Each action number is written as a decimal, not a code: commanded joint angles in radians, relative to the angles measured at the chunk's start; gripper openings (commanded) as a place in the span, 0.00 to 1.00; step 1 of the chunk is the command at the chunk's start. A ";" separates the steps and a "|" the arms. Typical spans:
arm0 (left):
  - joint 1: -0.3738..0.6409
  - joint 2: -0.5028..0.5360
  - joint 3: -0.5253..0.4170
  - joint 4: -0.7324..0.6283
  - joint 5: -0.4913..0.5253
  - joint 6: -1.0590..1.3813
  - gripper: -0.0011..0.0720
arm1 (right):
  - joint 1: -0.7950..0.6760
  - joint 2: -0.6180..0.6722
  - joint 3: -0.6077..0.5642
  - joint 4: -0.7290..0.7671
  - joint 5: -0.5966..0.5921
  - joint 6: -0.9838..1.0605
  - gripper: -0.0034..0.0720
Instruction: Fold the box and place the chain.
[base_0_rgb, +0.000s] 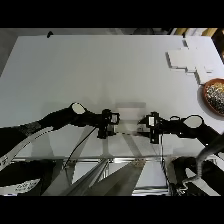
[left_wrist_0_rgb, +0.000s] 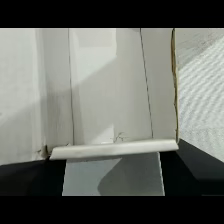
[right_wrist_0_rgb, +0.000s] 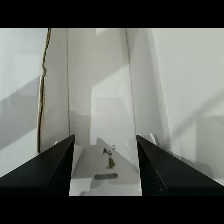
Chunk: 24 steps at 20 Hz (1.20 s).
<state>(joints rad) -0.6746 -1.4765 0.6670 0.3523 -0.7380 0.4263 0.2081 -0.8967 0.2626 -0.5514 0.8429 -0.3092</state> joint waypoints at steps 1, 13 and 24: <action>0.000 0.001 0.000 0.000 0.001 -0.001 0.44 | 0.000 0.121 0.000 -0.185 0.014 0.305 0.60; 0.000 0.001 0.000 0.000 0.001 -0.001 0.44 | -0.267 0.377 0.130 -0.375 0.127 1.179 0.07; 0.000 0.001 0.000 0.000 0.001 -0.001 0.44 | -0.405 0.014 0.130 -0.421 0.270 1.390 0.07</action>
<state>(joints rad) -0.6746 -1.4765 0.6670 0.3519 -0.7372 0.4255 -0.1852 -0.8104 0.3912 -0.9585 1.0729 1.0237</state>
